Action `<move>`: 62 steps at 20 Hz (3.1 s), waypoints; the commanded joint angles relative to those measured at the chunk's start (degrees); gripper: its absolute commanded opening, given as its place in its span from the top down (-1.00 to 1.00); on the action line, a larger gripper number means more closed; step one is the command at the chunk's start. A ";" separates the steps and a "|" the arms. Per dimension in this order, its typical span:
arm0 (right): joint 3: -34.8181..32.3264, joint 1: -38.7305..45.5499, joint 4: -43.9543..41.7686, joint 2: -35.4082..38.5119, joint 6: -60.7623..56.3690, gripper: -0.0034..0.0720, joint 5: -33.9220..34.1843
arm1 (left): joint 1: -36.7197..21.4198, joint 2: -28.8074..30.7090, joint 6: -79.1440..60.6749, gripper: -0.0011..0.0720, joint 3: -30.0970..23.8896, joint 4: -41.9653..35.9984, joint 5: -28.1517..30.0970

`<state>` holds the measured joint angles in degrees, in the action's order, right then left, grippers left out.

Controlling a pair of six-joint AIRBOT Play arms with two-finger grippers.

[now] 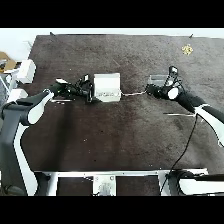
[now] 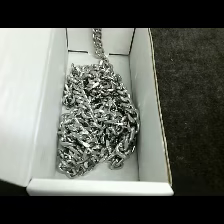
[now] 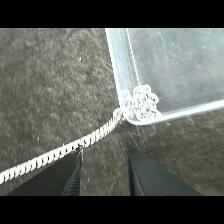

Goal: Fold the box and place the chain.

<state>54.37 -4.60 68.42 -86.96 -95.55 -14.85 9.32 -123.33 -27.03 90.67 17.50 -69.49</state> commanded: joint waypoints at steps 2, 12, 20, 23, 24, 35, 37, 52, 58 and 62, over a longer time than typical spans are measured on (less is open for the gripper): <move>1.18 -1.27 -3.82 -4.74 -0.11 0.07 4.20 | 0.04 0.04 0.00 0.22 0.02 0.02 0.02; 2.32 -4.79 0.66 5.77 -0.04 0.91 7.15 | 0.04 0.04 0.00 0.22 0.02 0.02 0.02; 7.65 -16.79 2.75 19.34 4.72 0.91 11.43 | 0.04 0.04 0.00 0.22 0.02 0.02 0.00; 10.67 -22.84 6.14 19.26 4.70 0.91 13.70 | 0.04 0.04 0.00 0.22 0.02 0.02 0.02; 10.93 -24.61 6.73 19.08 4.70 0.91 14.93 | 0.04 0.04 0.00 0.22 0.02 0.02 0.02; 10.91 -29.29 7.19 4.48 4.70 0.91 4.74 | 0.04 0.04 0.00 0.22 0.02 0.02 0.02; 10.91 -29.24 8.79 2.99 4.70 0.90 3.37 | 0.04 0.04 0.00 0.22 0.02 0.02 0.02; 29.18 -2.36 -23.28 -0.55 50.90 0.50 -28.28 | 0.04 0.04 0.00 0.22 0.02 0.02 0.00; 41.86 3.15 -36.89 -15.23 63.93 0.49 -43.28 | 0.04 0.04 0.00 0.22 0.02 0.02 0.02; 45.62 1.73 -39.06 -22.86 67.25 0.49 -43.32 | 0.04 0.04 0.00 0.22 0.02 0.02 0.02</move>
<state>96.82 -2.81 33.63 -104.60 -33.41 -55.86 9.32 -123.31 -27.03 90.67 17.52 -69.49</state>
